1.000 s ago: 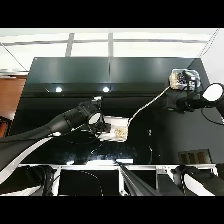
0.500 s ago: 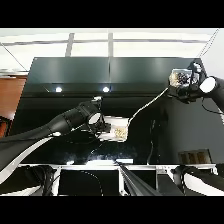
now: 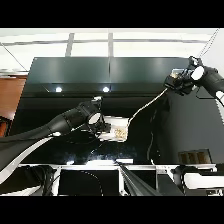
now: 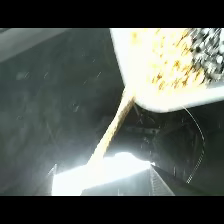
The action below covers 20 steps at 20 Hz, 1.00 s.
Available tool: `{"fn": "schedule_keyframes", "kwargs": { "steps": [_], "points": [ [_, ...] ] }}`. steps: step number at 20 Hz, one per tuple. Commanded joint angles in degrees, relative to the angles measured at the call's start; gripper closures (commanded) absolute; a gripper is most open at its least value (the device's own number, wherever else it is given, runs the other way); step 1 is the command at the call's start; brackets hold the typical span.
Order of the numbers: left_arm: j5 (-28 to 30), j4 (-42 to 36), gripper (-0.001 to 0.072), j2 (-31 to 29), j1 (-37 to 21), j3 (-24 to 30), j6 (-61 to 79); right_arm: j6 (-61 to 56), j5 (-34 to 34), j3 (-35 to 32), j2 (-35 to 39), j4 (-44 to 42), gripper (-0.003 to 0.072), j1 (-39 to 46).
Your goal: Fold the box and place the chain.
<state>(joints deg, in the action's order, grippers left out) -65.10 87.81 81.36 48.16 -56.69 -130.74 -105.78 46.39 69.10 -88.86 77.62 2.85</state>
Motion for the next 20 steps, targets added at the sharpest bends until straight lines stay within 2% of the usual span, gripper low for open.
{"fn": "schedule_keyframes", "kwargs": {
  "steps": [1,3,4,11,12,13,14,15,17,20],
  "points": [
    [0.04,0.00,0.0677,0.02,-0.07,-0.02,0.00,-5.07,-0.70,4.31,-5.40,1.75,0.0083,-0.09],
    [0.04,0.00,0.0677,0.02,-0.07,-0.02,0.00,-6.51,-2.08,5.22,-6.91,1.53,0.0086,-0.07],
    [0.04,0.00,0.0677,0.02,-0.07,-0.02,0.00,-7.13,-3.19,5.27,-7.26,1.57,0.0199,0.00],
    [0.09,0.00,0.0677,0.02,-0.07,-0.02,0.00,-7.63,-3.54,5.29,-7.52,2.16,0.0204,0.00],
    [0.11,0.00,0.0677,0.02,-0.07,-0.02,0.00,-7.63,-3.26,5.29,-7.52,2.14,0.0267,0.00],
    [0.11,0.00,0.0677,0.02,-0.07,-0.02,0.00,-7.61,-2.14,5.42,-7.50,2.14,0.0474,0.02],
    [0.09,0.00,0.0677,0.02,-0.07,-0.02,0.00,-7.58,-0.83,5.60,-7.45,2.12,0.0632,0.00],
    [0.09,0.02,0.0677,0.02,-0.07,-0.02,0.00,-7.45,1.05,5.95,-7.13,2.14,0.0669,0.00],
    [0.11,0.02,0.0678,0.02,-0.07,-0.02,0.00,-4.20,3.61,5.97,-4.66,2.12,0.0671,0.00],
    [0.09,0.00,0.0677,0.02,-0.07,-0.02,0.00,11.45,10.08,5.97,3.13,-0.81,0.0676,-0.04]
  ]
}}
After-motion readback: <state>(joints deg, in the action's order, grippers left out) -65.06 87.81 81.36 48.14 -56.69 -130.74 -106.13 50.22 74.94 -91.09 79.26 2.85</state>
